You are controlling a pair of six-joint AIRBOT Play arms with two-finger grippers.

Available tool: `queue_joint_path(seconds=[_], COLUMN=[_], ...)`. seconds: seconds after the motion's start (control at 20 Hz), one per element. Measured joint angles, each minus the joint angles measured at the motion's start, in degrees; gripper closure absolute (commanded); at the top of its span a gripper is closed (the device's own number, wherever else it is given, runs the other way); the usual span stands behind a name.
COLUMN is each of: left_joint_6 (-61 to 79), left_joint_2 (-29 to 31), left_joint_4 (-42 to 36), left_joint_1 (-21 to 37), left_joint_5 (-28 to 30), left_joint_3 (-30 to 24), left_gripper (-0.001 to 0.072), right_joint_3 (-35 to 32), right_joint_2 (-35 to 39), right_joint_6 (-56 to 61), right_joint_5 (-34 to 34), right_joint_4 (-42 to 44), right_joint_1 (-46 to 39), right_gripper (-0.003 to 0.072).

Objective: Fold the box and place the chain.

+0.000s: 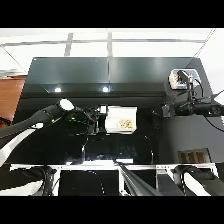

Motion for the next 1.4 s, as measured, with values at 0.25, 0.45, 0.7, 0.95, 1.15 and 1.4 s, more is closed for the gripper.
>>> queue_joint_path(seconds=[0.25,0.45,0.7,0.95,1.15,1.4], left_joint_6=[-0.1,-0.1,-0.1,-0.1,-0.1,-0.1], left_joint_2=[-0.3,-0.3,-0.3,-0.3,-0.3,-0.3], left_joint_4=[-0.2,-0.3,-0.4,-0.3,0.0,0.3], left_joint_1=[-1.2,-2.4,-2.8,-2.8,-2.8,-2.8], left_joint_5=[0.2,0.3,0.4,0.4,0.3,0.0], left_joint_3=[0.0,0.0,0.0,0.0,0.0,0.0], left_gripper=[-0.0004,0.0059,0.0318,0.0320,0.0320,0.0320], right_joint_3=[0.0,0.0,-0.5,-0.1,2.9,4.6], right_joint_2=[0.0,0.0,-0.3,-3.0,-7.8,-14.1], right_joint_6=[0.0,0.0,0.0,0.2,0.1,-5.0], right_joint_5=[-0.3,-0.8,-3.8,-12.5,-16.4,-15.3], right_joint_4=[0.0,0.0,-0.1,0.8,2.3,2.7], right_joint_1=[0.0,0.1,3.1,8.7,11.4,14.0], right_gripper=[0.0379,0.0378,0.0012,0.0013,0.0013,0.0014])
